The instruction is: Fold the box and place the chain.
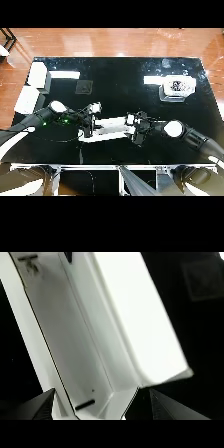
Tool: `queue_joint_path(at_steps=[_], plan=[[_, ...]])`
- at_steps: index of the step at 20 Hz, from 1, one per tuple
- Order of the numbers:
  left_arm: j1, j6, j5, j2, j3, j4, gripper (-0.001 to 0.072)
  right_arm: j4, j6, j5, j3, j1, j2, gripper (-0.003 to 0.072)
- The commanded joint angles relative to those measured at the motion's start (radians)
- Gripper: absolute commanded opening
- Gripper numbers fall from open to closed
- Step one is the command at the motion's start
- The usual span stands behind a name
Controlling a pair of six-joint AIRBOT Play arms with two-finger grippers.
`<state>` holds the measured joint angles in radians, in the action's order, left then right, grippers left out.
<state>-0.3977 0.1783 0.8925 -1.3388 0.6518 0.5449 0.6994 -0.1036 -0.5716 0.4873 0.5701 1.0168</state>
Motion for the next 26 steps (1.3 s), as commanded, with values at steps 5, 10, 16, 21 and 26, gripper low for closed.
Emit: queue_joint_path(at_steps=[5, 10, 16, 21, 26], plan=[[0.000, 0.000, -0.002, 0.000, 0.001, 0.053, 0.0019, -0.257, 0.246, -0.217, 0.044, -0.088, 0.122, 0.0702], [0.000, -0.008, 0.007, 0.000, 0.001, 0.053, 0.0019, -0.198, 0.245, -0.216, 0.043, -0.008, 0.167, 0.0701], [0.000, -0.029, 0.007, 0.000, 0.001, 0.054, 0.0020, -0.111, 0.170, -0.204, 0.039, -0.009, 0.174, 0.0701], [0.000, -0.029, 0.006, 0.000, 0.001, 0.054, 0.0020, -0.093, 0.163, -0.190, 0.032, -0.009, 0.182, 0.0701], [0.000, -0.030, 0.006, 0.000, 0.001, 0.054, 0.0019, -0.096, 0.164, -0.182, 0.032, -0.008, 0.223, 0.0701]])
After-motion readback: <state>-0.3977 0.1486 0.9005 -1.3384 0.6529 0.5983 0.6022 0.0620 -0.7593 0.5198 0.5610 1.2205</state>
